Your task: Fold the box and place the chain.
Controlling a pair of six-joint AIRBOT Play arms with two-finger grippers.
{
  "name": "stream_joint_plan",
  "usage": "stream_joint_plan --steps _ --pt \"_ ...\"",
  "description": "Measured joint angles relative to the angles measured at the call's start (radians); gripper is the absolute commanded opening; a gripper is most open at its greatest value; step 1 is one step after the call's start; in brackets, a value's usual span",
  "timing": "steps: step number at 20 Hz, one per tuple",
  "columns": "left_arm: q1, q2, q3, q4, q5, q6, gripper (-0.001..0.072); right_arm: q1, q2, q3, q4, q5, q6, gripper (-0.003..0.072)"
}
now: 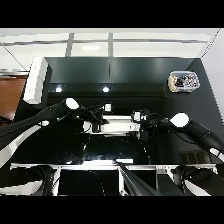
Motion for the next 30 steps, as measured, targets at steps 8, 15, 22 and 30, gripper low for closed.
stream_joint_plan --steps 8,15,22,30 --pt "0.000 0.000 0.000 0.000 0.000 0.000 0.0029 0.000 -0.095 0.000 0.011 -0.003 -0.072 0.0681" --pt "0.000 0.000 0.000 -0.001 0.005 -0.003 0.0029 0.000 -0.124 0.000 0.018 -0.024 -0.098 0.0681" --pt "0.000 0.000 0.000 -0.001 0.005 -0.003 0.0029 0.000 -0.150 0.000 0.022 -0.028 -0.112 0.0681" --pt "0.000 0.000 0.000 0.000 0.002 0.000 0.0029 0.000 -0.156 0.001 0.025 -0.026 -0.120 0.0477"
